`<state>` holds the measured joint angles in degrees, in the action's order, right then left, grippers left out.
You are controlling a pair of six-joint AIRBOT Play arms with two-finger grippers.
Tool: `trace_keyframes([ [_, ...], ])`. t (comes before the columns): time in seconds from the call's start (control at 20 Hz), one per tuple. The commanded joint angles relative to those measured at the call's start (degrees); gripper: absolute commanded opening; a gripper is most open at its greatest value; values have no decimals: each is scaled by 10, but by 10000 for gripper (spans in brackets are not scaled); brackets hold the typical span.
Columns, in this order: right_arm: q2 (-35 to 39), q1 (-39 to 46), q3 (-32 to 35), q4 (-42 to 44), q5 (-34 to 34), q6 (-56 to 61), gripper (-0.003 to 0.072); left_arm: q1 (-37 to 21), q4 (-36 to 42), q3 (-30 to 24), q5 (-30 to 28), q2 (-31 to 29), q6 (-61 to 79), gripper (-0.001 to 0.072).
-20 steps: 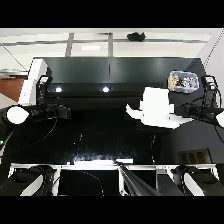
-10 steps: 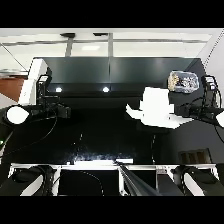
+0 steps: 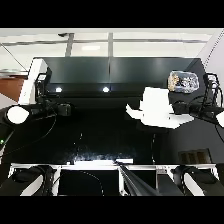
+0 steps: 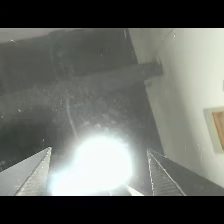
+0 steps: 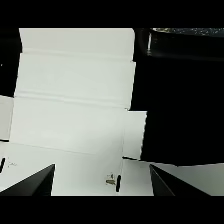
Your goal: Fold the box and place the chain.
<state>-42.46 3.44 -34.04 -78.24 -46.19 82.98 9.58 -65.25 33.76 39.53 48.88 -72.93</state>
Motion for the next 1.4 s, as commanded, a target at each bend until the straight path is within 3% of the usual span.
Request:
trace_keyframes([
  [0.0,0,4,0,0,9,21,705,0,2,0,-14,5,-10,697],
  [0.15,0,37,-14,-1,-10,38,704,0,15,0,-14,5,-10,696],
  [0.4,-10,174,-91,0,-48,38,704,0,19,0,-12,9,-10,696],
  [0.75,-163,359,-131,41,-141,16,703,0,24,0,-12,10,-10,696],
  [0.9,-249,388,-134,166,-191,-118,703,0,26,0,-12,10,-10,696],
  [1.0,-310,389,-142,249,-269,-237,703,0,26,0,-12,10,-10,696],
  [1.1,-375,382,-153,270,-336,-272,703,0,29,0,-12,10,-10,696],
  [1.35,-442,378,-176,274,-348,-271,697,0,30,0,-11,10,-10,696],
])
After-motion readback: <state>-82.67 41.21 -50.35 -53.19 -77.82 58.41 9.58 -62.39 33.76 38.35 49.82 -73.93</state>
